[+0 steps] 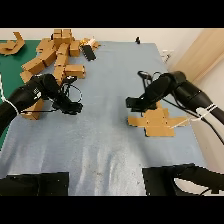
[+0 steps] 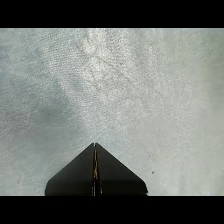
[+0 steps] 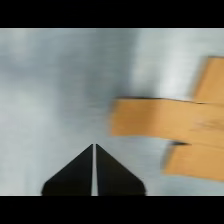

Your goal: Fold the box.

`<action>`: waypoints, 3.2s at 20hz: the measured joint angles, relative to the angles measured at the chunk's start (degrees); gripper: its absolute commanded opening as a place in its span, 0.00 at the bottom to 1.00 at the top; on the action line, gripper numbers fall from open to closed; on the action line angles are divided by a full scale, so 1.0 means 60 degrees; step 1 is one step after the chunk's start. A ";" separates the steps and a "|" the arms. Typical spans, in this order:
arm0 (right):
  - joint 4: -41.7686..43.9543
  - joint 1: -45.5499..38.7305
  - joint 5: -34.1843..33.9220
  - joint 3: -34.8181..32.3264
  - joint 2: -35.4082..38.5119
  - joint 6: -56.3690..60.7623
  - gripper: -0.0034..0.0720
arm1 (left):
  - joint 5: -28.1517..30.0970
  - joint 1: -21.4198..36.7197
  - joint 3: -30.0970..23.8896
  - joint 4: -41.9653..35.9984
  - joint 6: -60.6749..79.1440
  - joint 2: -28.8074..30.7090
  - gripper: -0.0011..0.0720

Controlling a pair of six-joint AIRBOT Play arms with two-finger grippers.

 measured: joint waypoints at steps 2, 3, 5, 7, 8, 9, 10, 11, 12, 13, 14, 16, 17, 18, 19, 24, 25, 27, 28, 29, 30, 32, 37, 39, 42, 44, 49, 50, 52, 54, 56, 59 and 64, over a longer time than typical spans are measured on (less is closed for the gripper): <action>-0.1224 -0.1224 -0.0892 0.0295 0.0000 0.0084 0.47 | 0.0073 0.0000 0.0000 -0.0004 0.0000 0.0000 0.03; -0.1676 -0.2055 -0.1279 0.0401 -0.0004 -0.0018 0.55 | 0.0087 0.0000 0.0000 -0.0004 0.0000 0.0000 0.03; -0.2084 -0.3785 -0.1749 0.0525 -0.0047 -0.0514 0.67 | 0.0131 0.0000 0.0000 -0.0025 0.0000 0.0000 0.03; -0.1974 -0.5450 -0.1781 0.0590 -0.0237 -0.1300 0.67 | 0.0153 0.0000 0.0000 -0.0069 -0.0011 0.0000 0.03; -0.1759 -0.6182 -0.1749 0.0608 -0.0390 -0.1745 0.67 | 0.0160 0.0000 0.0000 -0.0080 -0.0044 0.0000 0.03; -0.1475 -0.6896 -0.1610 0.0623 -0.0608 -0.2248 0.67 | 0.0175 0.0000 0.0000 -0.0087 -0.0102 0.0000 0.03; -0.1140 -0.7537 -0.1494 0.0637 -0.0889 -0.2769 0.67 | 0.0197 0.0000 0.0000 -0.0106 -0.0146 0.0000 0.03; -0.0823 -0.8043 -0.1417 0.0645 -0.1184 -0.3246 0.67 | 0.0200 0.0000 0.0000 -0.0120 -0.0189 0.0000 0.03; -0.0517 -0.8470 -0.1351 0.0652 -0.1504 -0.3723 0.67 | 0.0222 0.0000 0.0000 -0.0127 -0.0215 0.0000 0.03; -0.0240 -0.8837 -0.1282 0.0659 -0.1843 -0.4229 0.67 | 0.0222 0.0000 0.0000 -0.0131 -0.0229 0.0000 0.03; -0.0033 -0.9125 -0.1213 0.0663 -0.2157 -0.4681 0.67 | 0.0222 0.0000 0.0000 -0.0138 -0.0248 0.0000 0.03; 0.0251 -0.9490 -0.1118 0.0670 -0.2692 -0.5410 0.67 | 0.0226 0.0000 0.0000 -0.0153 -0.0262 0.0000 0.03; 0.0346 -0.9595 -0.1027 0.0681 -0.2911 -0.5683 0.67 | 0.0233 0.0000 0.0000 -0.0157 -0.0277 0.0000 0.03; 0.0423 -0.9672 -0.1005 0.0681 -0.3118 -0.5956 0.67 | 0.0233 0.0000 0.0000 -0.0164 -0.0280 0.0000 0.03; 0.0481 -0.9730 -0.1002 0.0688 -0.3282 -0.6164 0.67 | 0.0237 0.0000 0.0000 -0.0175 -0.0280 0.0000 0.03; 0.1155 -0.9865 -0.1246 0.0739 -0.3770 -0.7074 0.63 | 0.0215 0.0000 0.0000 -0.0219 -0.0284 0.0000 0.04; 0.1384 -0.9861 -0.1392 0.0743 -0.3792 -0.7231 0.63 | 0.0204 0.0000 0.0000 -0.0248 -0.0280 0.0000 0.34; 0.1898 -0.9872 -0.1861 0.0747 -0.3796 -0.7475 0.62 | 0.0175 0.0000 0.0000 -0.0386 -0.0284 0.0000 0.87; 0.2142 -0.9876 -0.2087 0.0747 -0.3767 -0.7548 0.53 | 0.0168 0.0000 0.0000 -0.0448 -0.0288 0.0000 0.87; 0.2401 -0.9876 -0.2335 0.0747 -0.3719 -0.7614 0.51 | 0.0157 0.0000 0.0000 -0.0506 -0.0284 0.0000 0.87; 0.2670 -0.9865 -0.2597 0.0747 -0.3672 -0.7654 0.51 | 0.0157 0.0000 0.0000 -0.0579 -0.0284 0.0000 0.87; 0.3096 -0.9796 -0.3027 0.0747 -0.3606 -0.7712 0.49 | 0.0153 0.0000 0.0000 -0.0732 -0.0284 0.0000 0.87; 0.3453 -0.9180 -0.3078 0.0543 -0.3574 -0.7766 0.46 | 0.0113 0.0000 0.0000 -0.1293 -0.0200 0.0000 0.87; 0.3442 -0.8943 -0.2940 0.0499 -0.3574 -0.7781 0.24 | 0.0051 0.0000 0.0000 -0.1443 -0.0164 0.0000 0.87; 0.3497 -0.8641 -0.2980 0.0470 -0.3574 -0.7781 0.05 | -0.0018 0.0015 0.0000 -0.1577 -0.0091 0.0000 0.87; 0.3705 -0.8400 -0.3195 0.0412 -0.3544 -0.7781 0.05 | -0.0015 0.0051 0.0000 -0.1847 0.0138 0.0000 0.86; 0.5246 -0.7071 -0.2889 -0.0433 -0.2994 -0.8222 0.05 | -0.0007 0.0648 -0.0015 -0.3257 0.1111 0.0000 0.81; 0.5523 -0.6663 -0.2612 -0.0721 -0.2812 -0.8404 0.05 | -0.0015 0.0852 -0.0051 -0.3486 0.1300 0.0000 0.81; 0.6029 -0.5708 -0.2011 -0.1384 -0.2357 -0.8867 0.05 | -0.0051 0.1249 -0.0171 -0.3901 0.1665 -0.0011 0.81; 0.6444 -0.4659 -0.1388 -0.2127 -0.1789 -0.9315 0.05 | -0.0193 0.1603 -0.0331 -0.4299 0.2106 -0.0084 0.82; 0.6765 -0.3508 -0.0627 -0.2903 -0.1078 -0.9723 0.05 | -0.0441 0.1869 -0.0448 -0.4717 0.2586 -0.0306 0.82; 0.7005 -0.1898 0.0754 -0.3949 0.0026 -1.0025 0.05 | -0.0750 0.2055 -0.0532 -0.5402 0.3253 -0.0892 0.82; 0.7125 -0.0769 0.1887 -0.4703 0.1082 -1.0000 0.05 | -0.0943 0.2189 -0.0576 -0.5847 0.3880 -0.1843 0.82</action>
